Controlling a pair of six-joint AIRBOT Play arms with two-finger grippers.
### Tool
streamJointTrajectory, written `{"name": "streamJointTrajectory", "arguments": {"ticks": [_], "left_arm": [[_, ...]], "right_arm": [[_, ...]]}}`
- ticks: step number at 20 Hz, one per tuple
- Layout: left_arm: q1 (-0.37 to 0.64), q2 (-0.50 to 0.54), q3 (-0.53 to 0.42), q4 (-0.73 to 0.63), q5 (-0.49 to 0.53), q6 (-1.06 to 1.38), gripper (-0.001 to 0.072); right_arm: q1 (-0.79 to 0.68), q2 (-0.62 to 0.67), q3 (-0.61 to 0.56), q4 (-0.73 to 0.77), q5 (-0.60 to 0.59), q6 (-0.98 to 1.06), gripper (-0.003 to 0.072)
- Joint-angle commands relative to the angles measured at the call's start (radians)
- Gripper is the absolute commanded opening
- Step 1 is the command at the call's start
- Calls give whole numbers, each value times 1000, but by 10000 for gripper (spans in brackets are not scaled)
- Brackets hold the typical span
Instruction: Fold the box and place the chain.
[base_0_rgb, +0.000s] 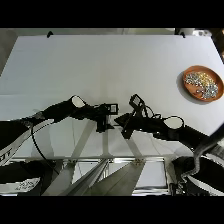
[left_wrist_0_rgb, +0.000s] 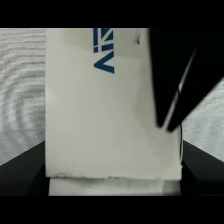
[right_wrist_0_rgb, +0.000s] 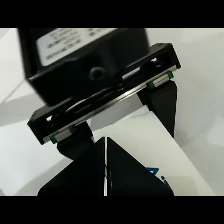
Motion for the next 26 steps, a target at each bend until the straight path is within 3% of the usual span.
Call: {"name": "streamJointTrajectory", "arguments": {"ticks": [1, 16, 19, 26], "left_arm": [[0, 0, 0, 0, 0, 0, 387], [0, 0, 0, 0, 0, 0, 387], [0, 0, 0, 0, 0, 0, 387], [0, 0, 0, 0, 0, 0, 387]], "right_arm": [[0, -45, -8, 159, 24, -119, 14], [1, -39, -13, 28, 123, -129, 14], [1, -53, -13, -43, 108, -61, 13], [1, -53, -13, -38, 6, -24, 13]]}}
